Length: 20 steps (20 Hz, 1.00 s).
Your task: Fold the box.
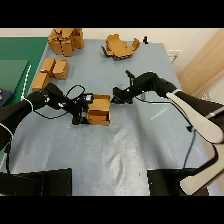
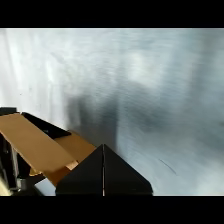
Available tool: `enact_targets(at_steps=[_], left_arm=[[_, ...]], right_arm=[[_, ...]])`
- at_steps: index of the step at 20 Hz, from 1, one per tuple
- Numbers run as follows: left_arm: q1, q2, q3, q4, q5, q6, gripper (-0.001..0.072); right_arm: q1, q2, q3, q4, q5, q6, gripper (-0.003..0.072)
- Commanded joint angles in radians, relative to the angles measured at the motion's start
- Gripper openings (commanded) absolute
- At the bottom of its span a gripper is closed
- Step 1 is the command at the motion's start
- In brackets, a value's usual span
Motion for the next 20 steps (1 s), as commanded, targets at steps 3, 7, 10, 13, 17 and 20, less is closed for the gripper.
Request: enact_targets(at_steps=[3,7,10,13,17,20], left_arm=[[0.0,0.0,0.0,0.001,0.015,-0.004,0.0298],[0.0,0.0,0.0,0.001,0.013,-0.006,0.0299],[0.0,0.0,0.0,0.0,0.014,-0.006,0.0299],[0.0,0.0,0.0,0.0,0.014,-0.007,0.0299],[0.0,0.0,0.0,0.001,0.014,-0.018,0.0299],[0.0,0.0,0.0,0.001,0.014,-0.02,0.0299]], right_arm=[[0.031,-0.098,0.152,0.174,-0.237,-0.379,0.0001],[0.074,0.045,0.073,0.063,-0.337,-0.557,0.0],[0.101,0.146,-0.038,-0.02,-0.245,-0.668,0.0],[0.131,0.183,-0.101,-0.039,-0.083,-0.737,0.0002],[0.162,0.188,-0.123,0.035,0.055,-0.759,0.0002],[0.162,0.256,-0.258,0.151,0.203,-0.859,0.0002]])
